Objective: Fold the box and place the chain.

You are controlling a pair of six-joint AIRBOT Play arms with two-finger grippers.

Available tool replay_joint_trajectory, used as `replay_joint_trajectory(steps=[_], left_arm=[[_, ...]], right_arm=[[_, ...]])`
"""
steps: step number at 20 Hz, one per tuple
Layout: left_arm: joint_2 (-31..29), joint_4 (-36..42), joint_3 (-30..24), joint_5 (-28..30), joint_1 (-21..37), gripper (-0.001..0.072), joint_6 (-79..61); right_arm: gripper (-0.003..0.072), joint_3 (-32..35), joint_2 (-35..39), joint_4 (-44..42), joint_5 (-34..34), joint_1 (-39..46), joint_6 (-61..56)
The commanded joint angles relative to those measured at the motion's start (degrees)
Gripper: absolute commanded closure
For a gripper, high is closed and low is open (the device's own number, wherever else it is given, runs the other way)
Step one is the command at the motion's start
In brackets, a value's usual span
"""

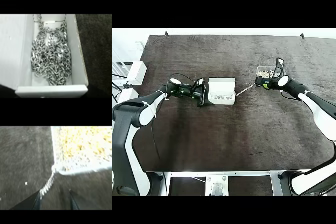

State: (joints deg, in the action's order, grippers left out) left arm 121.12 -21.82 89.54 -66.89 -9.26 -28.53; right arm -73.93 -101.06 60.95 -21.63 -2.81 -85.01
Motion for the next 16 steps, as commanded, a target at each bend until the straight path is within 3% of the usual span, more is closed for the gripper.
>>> replay_joint_trajectory(steps=[1, 2, 4, 7, 13, 16], left_arm=[[0.0, 0.0, 0.0, 0.0, 0.0, 0.0359, 0.0], [0.0, 0.0, 0.0, 0.0, 0.0, 0.0359, 0.0], [0.0, 0.0, 0.0, 0.0, 0.0, 0.0359, 0.0], [0.0, 0.0, 0.0, 0.0, 0.0, 0.0359, 0.0], [0.0, 0.0, 0.0, 0.0, 0.0, 0.0359, 0.0], [0.0, 0.0, 0.0, 0.0, 0.0, 0.0359, 0.0]], right_arm=[[0.0304, -5.6, -5.5, -1.6, 0.8, -1.4, 0.2], [0.0375, -6.8, -6.5, -1.6, 0.8, -1.7, 0.2], [0.0673, -7.5, -7.0, -1.4, 1.0, -1.6, 0.7], [0.0675, -7.5, -2.1, -1.4, -5.0, -1.5, 3.8], [0.0676, -7.4, 21.3, 3.0, -15.4, -8.7, 10.3], [0.0676, -7.4, 28.4, 3.2, -17.9, -12.2, 10.3]])
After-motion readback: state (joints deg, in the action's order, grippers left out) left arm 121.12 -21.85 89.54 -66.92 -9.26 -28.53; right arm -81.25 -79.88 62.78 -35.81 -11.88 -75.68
